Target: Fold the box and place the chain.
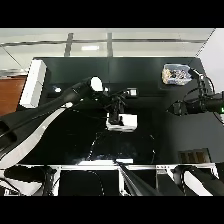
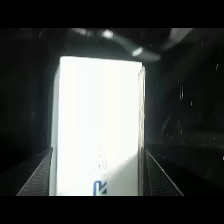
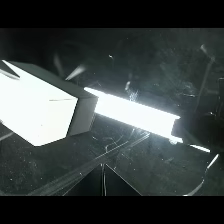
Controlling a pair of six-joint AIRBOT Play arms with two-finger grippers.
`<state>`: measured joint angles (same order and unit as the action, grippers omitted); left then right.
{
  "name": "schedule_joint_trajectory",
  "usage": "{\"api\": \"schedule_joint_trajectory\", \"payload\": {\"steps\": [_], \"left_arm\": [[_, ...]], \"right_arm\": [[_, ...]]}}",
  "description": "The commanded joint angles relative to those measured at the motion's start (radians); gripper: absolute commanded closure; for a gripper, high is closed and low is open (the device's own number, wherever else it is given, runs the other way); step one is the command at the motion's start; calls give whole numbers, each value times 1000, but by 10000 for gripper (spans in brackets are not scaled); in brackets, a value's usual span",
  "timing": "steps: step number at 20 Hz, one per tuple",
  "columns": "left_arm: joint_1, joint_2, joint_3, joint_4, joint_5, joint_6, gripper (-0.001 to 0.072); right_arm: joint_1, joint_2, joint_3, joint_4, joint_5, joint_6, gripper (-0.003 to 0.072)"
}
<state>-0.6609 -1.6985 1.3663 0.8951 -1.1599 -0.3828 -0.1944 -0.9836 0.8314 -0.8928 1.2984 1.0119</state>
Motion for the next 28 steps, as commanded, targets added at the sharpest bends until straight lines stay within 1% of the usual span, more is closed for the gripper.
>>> {"api": "schedule_joint_trajectory", "payload": {"steps": [1, 3, 5, 9, 10, 11, 12, 14, 15, 17, 18, 19, 21, 23, 24, 26, 28], "left_arm": [[-38, -1, 17, 105, 4, -46, -11], [-71, -1, 17, 161, 24, -93, -11], [-99, -1, 17, 229, 68, -170, -11], [-157, -24, 17, 289, 140, -212, -11], [-161, -22, 19, 315, 139, -229, 77], [-157, -18, 33, 348, 104, -284, 346], [-142, -8, 51, 382, 55, -349, 423], [-83, 49, 63, 475, -29, -516, 424], [-40, 85, 62, 526, -84, -609, 424], [79, 161, 39, 597, -217, -822, 422], [156, 206, 0, 618, -271, -935, 417], [236, 251, -56, 623, -301, -1013, 417], [414, 357, -217, 624, -306, -1047, 417], [616, 457, -382, 640, -280, -1043, 417], [714, 489, -437, 641, -277, -1032, 417], [899, 521, -495, 637, -279, -1010, 417], [1038, 521, -489, 635, -254, -998, 417]], "right_arm": [[0, 0, 0, 0, -2, 1, 668], [0, 0, 0, 1, -2, 1, 668], [0, 0, 0, 0, -2, 1, 668], [0, 0, 0, 1, -2, 1, 668], [0, 0, 0, 0, -2, 1, 668], [0, 0, 0, 0, -2, 1, 668], [0, 0, 0, 0, -2, 1, 668], [0, 0, 0, 1, -2, 1, 668], [0, 0, 0, 0, -2, 1, 668], [0, 0, 0, 1, -2, 1, 668], [0, 0, 0, 0, -2, 1, 668], [0, 0, 0, 1, -2, 1, 668], [0, 0, -1, 1, -2, 1, 668], [0, 0, -13, 2, -8, 0, 668], [0, 0, -22, 2, -14, 0, 668], [0, 0, -35, 2, -29, 1, 668], [0, 0, -37, 2, -40, 1, 668]]}}
